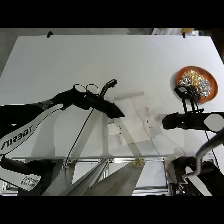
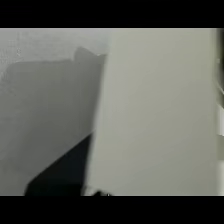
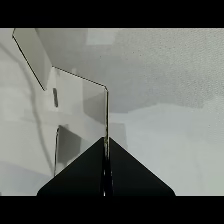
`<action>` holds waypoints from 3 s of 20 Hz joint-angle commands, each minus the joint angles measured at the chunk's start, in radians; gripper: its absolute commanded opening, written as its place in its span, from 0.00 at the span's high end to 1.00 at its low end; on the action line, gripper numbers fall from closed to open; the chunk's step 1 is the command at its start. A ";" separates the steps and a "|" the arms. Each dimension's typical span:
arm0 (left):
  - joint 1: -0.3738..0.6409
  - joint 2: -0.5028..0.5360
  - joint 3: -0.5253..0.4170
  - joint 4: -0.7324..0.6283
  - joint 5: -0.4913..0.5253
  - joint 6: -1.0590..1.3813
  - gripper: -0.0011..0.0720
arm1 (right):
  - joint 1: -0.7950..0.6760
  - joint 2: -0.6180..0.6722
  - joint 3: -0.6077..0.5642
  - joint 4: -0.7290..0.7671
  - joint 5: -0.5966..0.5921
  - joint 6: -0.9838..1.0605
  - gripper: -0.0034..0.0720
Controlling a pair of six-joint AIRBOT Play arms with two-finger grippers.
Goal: Fold the box and place the chain.
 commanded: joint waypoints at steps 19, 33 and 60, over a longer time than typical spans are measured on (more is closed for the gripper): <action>-0.128 0.089 0.006 0.278 0.220 0.356 0.98 | 0.001 0.005 0.174 0.017 0.100 -0.035 0.40; -0.128 0.089 0.005 0.301 0.255 0.427 0.98 | 0.001 0.005 0.174 0.010 0.104 -0.089 0.42; -0.128 0.094 0.006 0.300 0.243 0.332 0.97 | 0.110 0.005 0.174 0.119 0.183 -0.606 0.93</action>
